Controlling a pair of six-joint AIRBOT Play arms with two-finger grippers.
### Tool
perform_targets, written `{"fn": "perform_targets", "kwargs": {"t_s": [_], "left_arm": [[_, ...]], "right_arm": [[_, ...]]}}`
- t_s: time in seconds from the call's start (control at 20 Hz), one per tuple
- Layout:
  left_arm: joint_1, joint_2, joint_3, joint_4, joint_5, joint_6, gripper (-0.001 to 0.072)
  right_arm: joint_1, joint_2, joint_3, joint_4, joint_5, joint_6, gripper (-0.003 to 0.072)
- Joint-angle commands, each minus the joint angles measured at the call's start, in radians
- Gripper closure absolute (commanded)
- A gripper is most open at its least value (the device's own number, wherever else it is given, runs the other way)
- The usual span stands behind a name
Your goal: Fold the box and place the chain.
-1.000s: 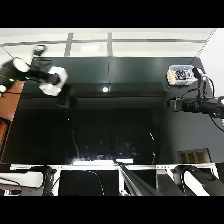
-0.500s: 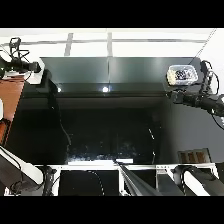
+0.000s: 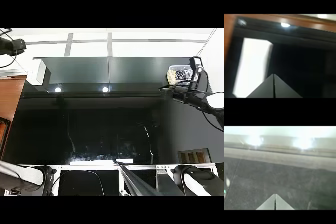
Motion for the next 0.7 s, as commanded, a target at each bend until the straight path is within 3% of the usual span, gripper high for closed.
{"fn": "perform_targets", "kwargs": {"t_s": [0.0, 0.15, 0.25, 0.4, 0.65], "left_arm": [[-0.075, 0.359, -0.439, -0.126, 0.139, 0.011, 0.0685], [-0.216, 0.692, -0.966, -0.116, 0.371, 0.079, 0.0685], [-0.269, 0.837, -1.194, -0.114, 0.434, 0.086, 0.0685], [-0.277, 0.957, -1.305, -0.043, 0.432, 0.085, 0.0683], [-0.277, 0.984, -1.308, -0.026, 0.416, 0.085, 0.0683]], "right_arm": [[0.052, -0.027, 0.000, -0.021, -0.079, 0.000, 0.0671], [0.052, -0.042, 0.000, -0.251, -0.085, 0.000, 0.0671], [0.052, -0.043, 0.000, -0.304, -0.066, 0.000, 0.0671], [0.052, -0.043, 0.000, -0.304, -0.067, 0.000, 0.0671], [0.052, -0.043, 0.000, -0.304, -0.066, 0.000, 0.0671]]}}
